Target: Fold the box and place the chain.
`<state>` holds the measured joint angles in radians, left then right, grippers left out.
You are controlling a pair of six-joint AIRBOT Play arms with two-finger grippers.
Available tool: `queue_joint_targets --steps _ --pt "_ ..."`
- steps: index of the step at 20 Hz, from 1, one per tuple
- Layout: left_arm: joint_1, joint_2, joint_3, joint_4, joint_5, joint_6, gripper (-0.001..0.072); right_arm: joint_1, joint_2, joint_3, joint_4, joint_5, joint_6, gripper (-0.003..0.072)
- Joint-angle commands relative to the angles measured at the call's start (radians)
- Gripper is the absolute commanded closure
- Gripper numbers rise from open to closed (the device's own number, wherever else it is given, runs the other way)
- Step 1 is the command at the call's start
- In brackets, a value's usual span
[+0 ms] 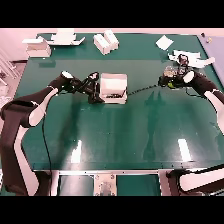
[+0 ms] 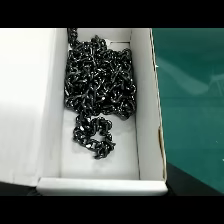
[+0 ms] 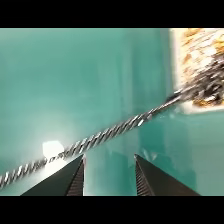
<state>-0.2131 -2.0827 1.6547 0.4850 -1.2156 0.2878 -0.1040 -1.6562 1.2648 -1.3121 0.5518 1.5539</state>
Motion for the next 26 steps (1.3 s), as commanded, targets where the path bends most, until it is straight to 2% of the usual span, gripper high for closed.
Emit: queue_joint_targets --steps 1,9,18,20,22,24,26 --pt "0.001 0.001 0.0 0.0 0.0 0.0 0.0169 -0.024 -0.044 -0.001 0.029 -0.065 0.088 0.0314" --pt "0.001 0.001 0.0 0.0 0.0 0.0 0.0169 -0.058 -0.064 -0.001 0.03 -0.119 0.109 0.0315" --pt "0.001 0.001 0.0 0.0 0.0 0.0 0.0169 -0.015 -0.135 0.0 0.106 -0.207 0.138 0.0318" --pt "0.001 0.001 0.0 0.0 0.0 0.0 0.0169 -0.008 -0.141 0.002 0.108 -0.22 0.141 0.0379" --pt "0.001 0.001 0.0 0.0 0.0 0.0 0.0169 -0.01 -0.146 0.002 0.108 -0.221 0.14 0.0613" --pt "0.001 0.001 0.0 0.0 0.0 0.0 0.0169 -0.007 -0.147 0.005 0.108 -0.238 0.14 0.0677" --pt "0.001 0.001 0.0 0.0 0.0 0.0 0.0169 0.001 -0.139 0.014 0.108 -0.237 0.14 0.0678"
